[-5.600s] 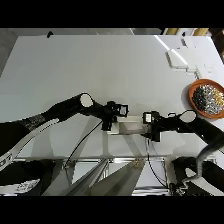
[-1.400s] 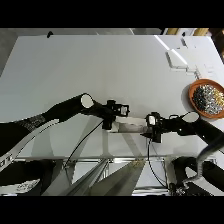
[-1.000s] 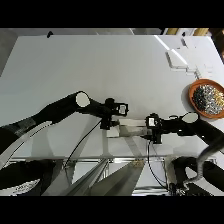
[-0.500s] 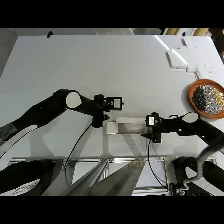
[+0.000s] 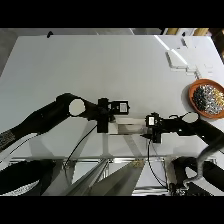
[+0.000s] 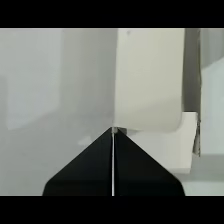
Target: Fold the box and place the chain.
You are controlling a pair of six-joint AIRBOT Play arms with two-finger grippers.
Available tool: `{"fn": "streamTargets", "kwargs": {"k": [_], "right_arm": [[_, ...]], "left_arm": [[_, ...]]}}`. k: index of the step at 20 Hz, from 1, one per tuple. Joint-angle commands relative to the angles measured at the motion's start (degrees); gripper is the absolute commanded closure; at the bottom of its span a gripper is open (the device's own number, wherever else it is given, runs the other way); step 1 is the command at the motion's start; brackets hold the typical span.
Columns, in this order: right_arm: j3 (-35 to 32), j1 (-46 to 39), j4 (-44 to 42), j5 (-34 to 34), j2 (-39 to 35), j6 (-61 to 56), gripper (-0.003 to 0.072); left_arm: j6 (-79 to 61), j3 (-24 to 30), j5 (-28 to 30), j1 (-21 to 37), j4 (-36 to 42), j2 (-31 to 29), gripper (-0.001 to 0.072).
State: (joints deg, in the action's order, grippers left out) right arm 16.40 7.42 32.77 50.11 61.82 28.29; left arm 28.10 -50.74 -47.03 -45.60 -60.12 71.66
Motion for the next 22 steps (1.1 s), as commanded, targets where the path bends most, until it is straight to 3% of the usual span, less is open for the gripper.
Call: {"fn": "streamTargets", "kwargs": {"k": [1,6,10,13,18,22], "right_arm": [[0.0,0.0,-0.1,0.0,0.0,0.1,0.0231],[0.0,0.0,-0.1,0.0,0.0,0.1,0.0231],[0.0,0.0,-0.1,0.0,0.0,0.1,0.0231],[0.0,0.0,-0.1,0.0,0.0,0.1,0.0231],[0.0,0.0,-0.1,0.0,0.0,0.1,0.0231],[0.0,0.0,-0.1,0.0,0.0,0.1,0.0231]], "left_arm": [[8.8,-0.8,3.0,-4.2,1.2,0.0,0.0705],[21.6,-1.9,-0.3,-6.6,-0.1,0.0,0.0708],[30.5,-1.9,-3.2,-1.2,-9.4,-2.2,0.0709],[29.7,-1.9,-3.6,0.7,-10.4,-6.0,0.0707],[23.1,-1.9,-8.0,-3.0,-2.9,-5.7,0.0708],[17.9,-2.6,-0.5,-9.4,7.3,-0.2,0.0708]]}}
